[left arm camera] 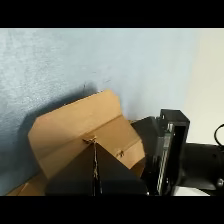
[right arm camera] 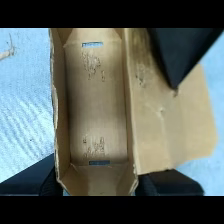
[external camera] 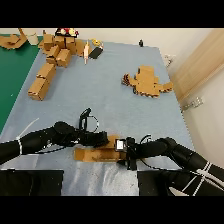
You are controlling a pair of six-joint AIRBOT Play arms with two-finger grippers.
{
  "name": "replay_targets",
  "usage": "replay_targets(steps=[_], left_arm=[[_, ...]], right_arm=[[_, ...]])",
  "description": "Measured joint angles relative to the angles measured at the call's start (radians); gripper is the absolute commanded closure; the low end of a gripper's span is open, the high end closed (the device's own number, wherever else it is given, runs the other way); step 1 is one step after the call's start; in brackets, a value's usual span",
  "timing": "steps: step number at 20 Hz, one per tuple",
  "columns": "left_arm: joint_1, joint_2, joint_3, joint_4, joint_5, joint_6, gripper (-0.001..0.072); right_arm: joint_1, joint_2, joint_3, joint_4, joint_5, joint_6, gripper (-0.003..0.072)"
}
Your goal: Fold the box.
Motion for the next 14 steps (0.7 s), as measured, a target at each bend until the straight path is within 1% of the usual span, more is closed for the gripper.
replay_targets(steps=[4, 10, 12, 14], left_arm=[[0.007, -0.005, 0.003, 0.089, -0.022, -0.075, 0.0700], [0.015, -0.006, 0.013, 0.126, -0.015, -0.087, 0.0699], [0.032, 0.010, 0.021, 0.127, -0.011, -0.050, 0.0700], [0.057, 0.054, 0.026, 0.129, -0.006, 0.008, 0.0700]], right_arm=[[0.000, 0.000, 0.000, 0.000, 0.000, 0.000, 0.0168], [0.000, 0.000, 0.000, 0.000, 0.001, 0.000, 0.0168], [0.000, 0.000, 0.000, -0.001, 0.001, 0.000, 0.0168], [0.000, 0.000, 0.000, -0.002, 0.002, 0.000, 0.0168]])
